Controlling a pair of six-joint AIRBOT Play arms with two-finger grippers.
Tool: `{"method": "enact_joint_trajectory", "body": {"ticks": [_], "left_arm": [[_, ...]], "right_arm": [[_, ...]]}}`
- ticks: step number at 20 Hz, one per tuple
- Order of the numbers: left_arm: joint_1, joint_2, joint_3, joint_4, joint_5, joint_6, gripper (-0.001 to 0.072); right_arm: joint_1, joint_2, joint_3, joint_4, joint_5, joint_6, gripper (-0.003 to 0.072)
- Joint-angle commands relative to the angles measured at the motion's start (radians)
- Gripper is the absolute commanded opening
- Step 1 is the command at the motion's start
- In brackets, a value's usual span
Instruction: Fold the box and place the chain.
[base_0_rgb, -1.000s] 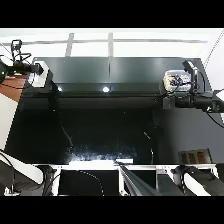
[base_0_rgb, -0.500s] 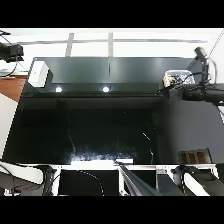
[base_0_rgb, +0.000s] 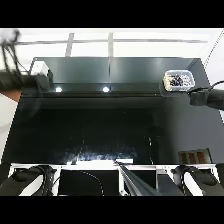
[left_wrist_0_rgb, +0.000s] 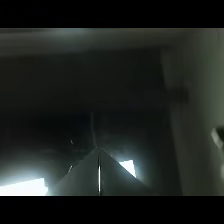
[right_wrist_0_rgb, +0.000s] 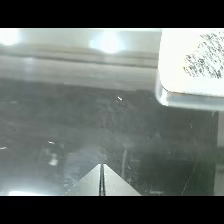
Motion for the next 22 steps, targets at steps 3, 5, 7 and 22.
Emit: {"method": "enact_joint_trajectory", "body": {"ticks": [3,5,7,22], "left_arm": [[-0.116,0.27,-0.436,0.025,0.2,-0.131,0.0026],[-0.114,0.274,-0.425,0.057,0.209,-0.131,0.0027],[-0.114,0.274,-0.421,0.056,0.243,-0.131,0.0027],[-0.114,0.272,-0.421,0.055,0.277,-0.131,0.0028]], "right_arm": [[-0.003,0.033,-0.311,0.022,-0.355,0.046,0.0037],[-0.003,0.034,-0.321,0.023,-0.362,0.046,0.0036],[-0.003,0.034,-0.321,0.042,-0.359,0.046,0.0036],[-0.003,0.034,-0.321,0.04,-0.359,0.046,0.0036]]}}
